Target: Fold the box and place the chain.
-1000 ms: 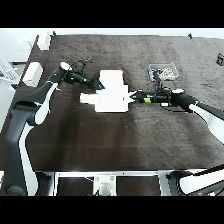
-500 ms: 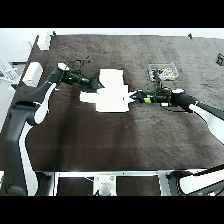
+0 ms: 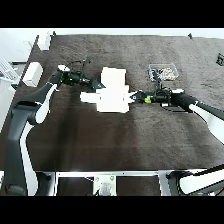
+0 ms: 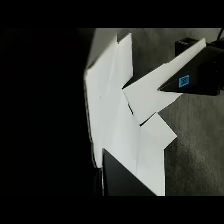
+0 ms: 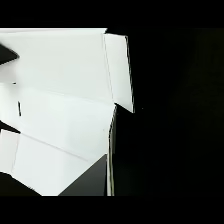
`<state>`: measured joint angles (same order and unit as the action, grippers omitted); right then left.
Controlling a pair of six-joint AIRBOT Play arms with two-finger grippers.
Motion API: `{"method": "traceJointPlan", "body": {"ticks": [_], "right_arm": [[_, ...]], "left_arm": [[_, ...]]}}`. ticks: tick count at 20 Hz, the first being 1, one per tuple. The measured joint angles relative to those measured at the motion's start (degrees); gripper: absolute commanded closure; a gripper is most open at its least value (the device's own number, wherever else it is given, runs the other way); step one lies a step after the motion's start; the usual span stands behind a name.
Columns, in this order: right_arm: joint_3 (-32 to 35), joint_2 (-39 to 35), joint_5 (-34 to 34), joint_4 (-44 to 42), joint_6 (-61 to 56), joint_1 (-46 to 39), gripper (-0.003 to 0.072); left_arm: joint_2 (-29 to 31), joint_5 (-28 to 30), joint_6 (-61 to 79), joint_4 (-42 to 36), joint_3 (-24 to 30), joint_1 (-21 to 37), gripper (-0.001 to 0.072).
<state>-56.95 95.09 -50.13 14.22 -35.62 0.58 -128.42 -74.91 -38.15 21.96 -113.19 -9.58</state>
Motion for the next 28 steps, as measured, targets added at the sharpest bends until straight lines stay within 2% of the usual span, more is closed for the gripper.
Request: {"method": "traceJointPlan", "body": {"ticks": [1,5,9,13,18,20,25,28], "right_arm": [[0.0,0.0,-0.3,-0.2,0.1,0.0,0.0311],[-0.4,0.0,-0.4,-0.2,0.2,-2.1,0.0307],[-1.4,-0.1,-1.1,-2.7,0.3,-8.7,0.0317],[-1.7,-0.1,-2.4,-5.3,2.1,-13.7,0.0318],[-1.8,0.0,-3.1,-6.3,4.6,-13.3,0.0318],[-1.8,0.0,-3.0,-6.5,5.4,-11.9,0.0317],[-1.8,0.0,0.0,-6.6,6.8,-8.6,0.0316],[-1.8,0.0,1.3,-6.7,7.4,-7.7,0.0317]], "left_arm": [[-0.1,0.0,1.4,-0.2,0.0,0.0,0.0689],[-0.1,-3.6,9.3,-2.7,0.1,0.1,0.0691],[-0.1,-7.0,19.9,-3.6,0.9,0.1,0.0694],[0.0,-7.4,29.3,-4.0,1.9,0.1,0.0694],[0.3,-7.2,36.2,-4.3,3.0,0.1,0.0694],[1.4,-5.8,39.3,-4.6,5.8,0.4,0.0694],[6.8,1.6,51.6,-8.6,17.4,1.3,0.0694],[8.0,3.7,56.2,-9.2,20.4,1.6,0.0693]]}}
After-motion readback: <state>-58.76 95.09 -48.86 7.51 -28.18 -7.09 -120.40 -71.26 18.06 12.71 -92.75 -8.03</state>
